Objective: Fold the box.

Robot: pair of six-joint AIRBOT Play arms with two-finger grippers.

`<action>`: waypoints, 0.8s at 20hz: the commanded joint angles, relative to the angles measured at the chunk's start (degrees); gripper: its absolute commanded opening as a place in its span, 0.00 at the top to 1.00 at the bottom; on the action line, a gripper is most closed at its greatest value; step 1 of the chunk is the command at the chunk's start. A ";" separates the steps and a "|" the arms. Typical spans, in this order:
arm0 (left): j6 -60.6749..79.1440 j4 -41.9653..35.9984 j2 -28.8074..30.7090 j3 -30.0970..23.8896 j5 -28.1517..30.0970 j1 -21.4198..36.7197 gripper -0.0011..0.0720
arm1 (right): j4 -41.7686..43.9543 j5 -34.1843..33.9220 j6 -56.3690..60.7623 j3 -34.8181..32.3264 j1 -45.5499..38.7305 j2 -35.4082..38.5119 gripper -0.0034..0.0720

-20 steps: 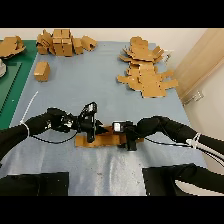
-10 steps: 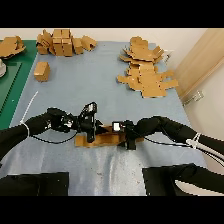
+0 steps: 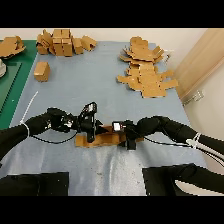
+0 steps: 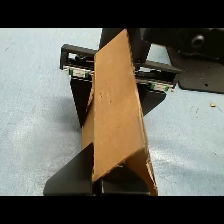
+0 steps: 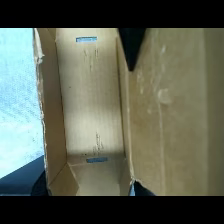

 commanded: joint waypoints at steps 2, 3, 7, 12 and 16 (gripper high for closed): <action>0.02 0.00 0.02 0.00 0.00 0.02 0.97 | 0.26 -0.76 0.46 0.02 -0.72 0.07 0.19; 0.02 0.00 0.02 0.00 0.00 0.02 0.97 | 1.11 -1.51 0.42 0.02 -1.44 0.07 0.19; 0.02 0.00 0.02 0.00 0.00 0.02 0.97 | 1.64 -2.23 0.42 0.02 -2.05 0.07 0.19; 0.00 0.00 0.02 0.00 0.00 0.02 0.97 | 1.70 -1.95 0.42 0.02 -2.03 0.07 0.19; 0.02 0.00 0.02 0.00 0.00 0.02 0.97 | 2.40 -1.99 0.42 0.02 -2.01 0.04 0.19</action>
